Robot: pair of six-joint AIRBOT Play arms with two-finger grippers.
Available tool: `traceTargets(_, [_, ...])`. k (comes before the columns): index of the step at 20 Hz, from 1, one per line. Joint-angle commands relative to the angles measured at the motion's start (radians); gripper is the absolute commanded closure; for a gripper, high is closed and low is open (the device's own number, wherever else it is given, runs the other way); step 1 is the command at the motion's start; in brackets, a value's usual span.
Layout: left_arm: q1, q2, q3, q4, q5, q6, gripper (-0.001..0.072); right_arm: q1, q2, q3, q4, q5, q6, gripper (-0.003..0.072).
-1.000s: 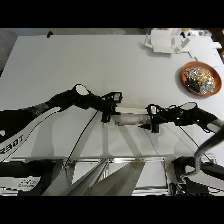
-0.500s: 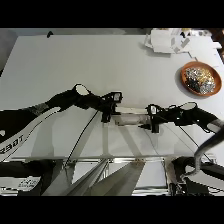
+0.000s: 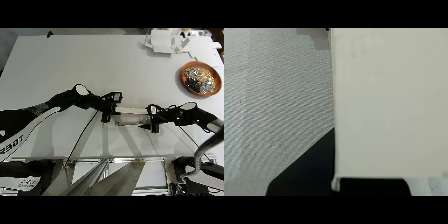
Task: Fold the box and place the chain.
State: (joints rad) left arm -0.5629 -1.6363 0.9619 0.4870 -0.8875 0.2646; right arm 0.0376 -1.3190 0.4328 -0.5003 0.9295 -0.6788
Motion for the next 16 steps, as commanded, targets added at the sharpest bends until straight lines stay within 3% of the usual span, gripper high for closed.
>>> traceTargets(1, [0.000,0.000,0.000,0.000,0.000,0.000,0.0699,0.001,-0.001,0.000,0.000,0.001,0.000,0.0222])
traceTargets(10, [0.000,0.002,0.000,0.000,-0.043,-0.003,0.0698,0.001,-0.001,0.000,0.000,0.001,0.000,0.0222])
traceTargets(11, [0.002,0.006,0.000,0.002,-0.048,-0.003,0.0668,0.001,-0.001,0.000,0.000,0.001,0.000,0.0222])
traceTargets(13, [0.006,0.030,0.000,0.007,-0.050,-0.008,0.0301,0.001,-0.001,0.000,0.000,0.001,0.000,0.0222])
traceTargets(14, [0.009,0.050,0.000,0.013,-0.050,-0.032,0.0234,0.001,-0.001,0.000,0.000,0.001,0.000,0.0222])
traceTargets(16, [0.019,0.109,0.000,0.088,-0.049,-0.132,0.0204,0.001,-0.001,0.000,0.000,0.001,0.000,0.0222])
